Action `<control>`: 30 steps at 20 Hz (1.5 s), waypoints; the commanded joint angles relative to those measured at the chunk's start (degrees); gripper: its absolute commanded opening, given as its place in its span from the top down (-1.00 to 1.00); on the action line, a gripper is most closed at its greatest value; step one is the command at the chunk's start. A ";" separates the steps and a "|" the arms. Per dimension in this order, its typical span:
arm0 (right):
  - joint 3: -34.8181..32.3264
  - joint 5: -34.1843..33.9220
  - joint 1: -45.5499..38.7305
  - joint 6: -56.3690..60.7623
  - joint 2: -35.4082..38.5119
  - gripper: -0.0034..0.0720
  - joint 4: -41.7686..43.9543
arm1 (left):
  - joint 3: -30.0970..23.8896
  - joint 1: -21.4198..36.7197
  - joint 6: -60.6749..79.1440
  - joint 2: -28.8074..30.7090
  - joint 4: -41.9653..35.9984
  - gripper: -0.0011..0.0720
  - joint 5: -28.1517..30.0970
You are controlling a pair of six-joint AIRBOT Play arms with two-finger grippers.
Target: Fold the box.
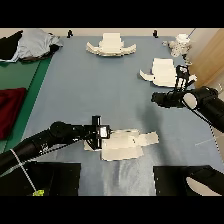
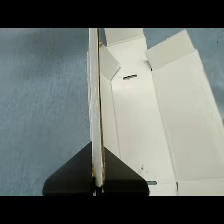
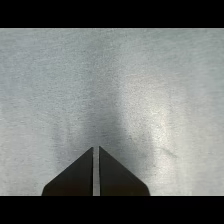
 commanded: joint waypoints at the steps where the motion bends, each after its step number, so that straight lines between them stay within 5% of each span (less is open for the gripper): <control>1: 0.00 0.00 -0.02 0.02 -0.02 0.78 0.20 | -1.40 -1.66 4.22 -1.64 -3.10 0.93 0.68; 13: 0.00 -0.02 -0.02 -0.02 -0.02 0.78 0.17 | -0.63 -1.77 3.98 2.10 -3.65 0.92 2.27; 20: 0.00 -0.85 -0.02 0.00 -0.02 0.78 0.24 | 5.38 -1.81 12.00 3.32 -3.23 0.94 4.79; 30: 0.00 -0.94 -0.02 0.00 -0.02 0.78 0.83 | -4.17 -8.17 11.52 1.97 -7.15 0.94 8.87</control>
